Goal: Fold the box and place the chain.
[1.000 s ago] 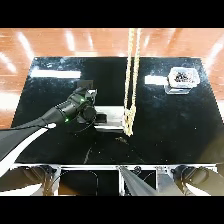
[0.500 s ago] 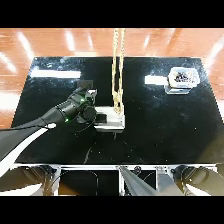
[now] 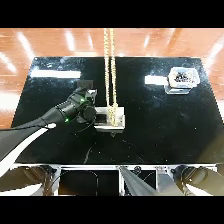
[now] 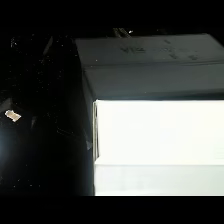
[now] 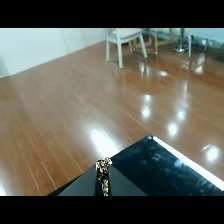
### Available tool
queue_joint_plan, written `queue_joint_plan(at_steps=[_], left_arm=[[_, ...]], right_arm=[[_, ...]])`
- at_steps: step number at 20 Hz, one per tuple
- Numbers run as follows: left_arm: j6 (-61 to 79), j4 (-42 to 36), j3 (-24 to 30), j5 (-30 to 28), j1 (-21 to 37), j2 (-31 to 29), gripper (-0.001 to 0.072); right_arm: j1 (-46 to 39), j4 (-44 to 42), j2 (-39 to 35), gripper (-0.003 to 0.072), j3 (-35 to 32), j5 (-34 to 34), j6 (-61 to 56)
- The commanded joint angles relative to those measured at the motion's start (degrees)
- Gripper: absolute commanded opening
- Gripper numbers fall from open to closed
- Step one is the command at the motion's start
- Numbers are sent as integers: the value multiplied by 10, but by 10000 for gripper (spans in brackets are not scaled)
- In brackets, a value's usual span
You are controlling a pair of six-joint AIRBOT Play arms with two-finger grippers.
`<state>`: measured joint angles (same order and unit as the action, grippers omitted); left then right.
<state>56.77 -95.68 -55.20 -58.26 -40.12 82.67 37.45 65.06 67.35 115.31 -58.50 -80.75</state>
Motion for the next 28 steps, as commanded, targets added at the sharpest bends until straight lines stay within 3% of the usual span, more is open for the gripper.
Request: queue_joint_plan(at_steps=[1, 9, 15, 18, 24, 28], left_arm=[[0, 0, 0, 0, 0, 0, 23], [0, -9, 0, 3, 0, 0, 23], [0, -9, 0, 5, 0, 0, 23], [0, -9, 0, 5, 0, 0, 23], [0, -9, 0, 4, 0, 0, 23], [0, -10, 0, 4, 0, 0, 23]], right_arm=[[0, 2, 9, 32, -6, -9, 0], [1, 92, -8, 35, -50, -136, -59], [1, 99, -82, 35, -186, -158, -96], [1, 66, -92, 33, -278, -130, -104], [56, 27, -87, 32, -458, 16, -79], [55, 26, -86, 32, -516, 21, -89]])
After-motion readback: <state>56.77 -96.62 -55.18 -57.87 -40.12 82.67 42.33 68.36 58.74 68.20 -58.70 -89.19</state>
